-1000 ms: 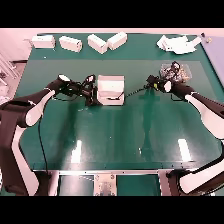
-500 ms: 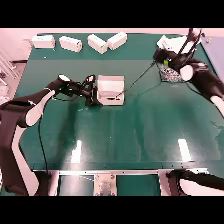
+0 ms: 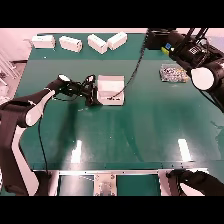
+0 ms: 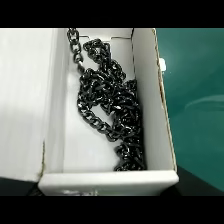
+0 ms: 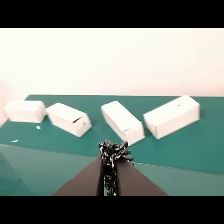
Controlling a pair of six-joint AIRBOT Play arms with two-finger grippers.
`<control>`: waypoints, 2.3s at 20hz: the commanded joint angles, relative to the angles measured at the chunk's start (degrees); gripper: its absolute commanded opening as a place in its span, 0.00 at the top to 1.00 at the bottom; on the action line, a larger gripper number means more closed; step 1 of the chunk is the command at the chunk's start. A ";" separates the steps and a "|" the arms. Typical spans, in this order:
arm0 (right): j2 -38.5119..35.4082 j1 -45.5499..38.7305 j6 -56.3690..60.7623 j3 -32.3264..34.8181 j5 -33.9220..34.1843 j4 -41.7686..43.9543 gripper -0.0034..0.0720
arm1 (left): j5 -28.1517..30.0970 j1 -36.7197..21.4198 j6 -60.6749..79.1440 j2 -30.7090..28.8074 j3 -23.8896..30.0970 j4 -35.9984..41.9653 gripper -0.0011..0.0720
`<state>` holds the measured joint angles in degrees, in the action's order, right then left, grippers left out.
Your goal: Fold the box and place the chain.
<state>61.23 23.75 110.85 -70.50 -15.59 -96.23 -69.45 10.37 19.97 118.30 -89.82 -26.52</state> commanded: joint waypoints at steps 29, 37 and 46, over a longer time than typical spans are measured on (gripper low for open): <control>23.26 10.19 8.74 17.16 10.01 2.82 0.55 | 0.02 -0.07 0.00 -0.02 -0.04 -0.02 0.47; 9.20 6.95 -0.74 16.68 10.03 2.56 0.36 | 0.00 -0.07 0.00 -0.02 -0.04 -0.02 0.47; 5.90 -7.54 -17.09 15.21 10.01 2.60 0.56 | 0.02 -0.07 0.00 -0.02 -0.04 -0.02 0.47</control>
<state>66.85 20.27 98.43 -54.48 -5.63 -93.65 -69.45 10.37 19.94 118.30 -89.82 -26.52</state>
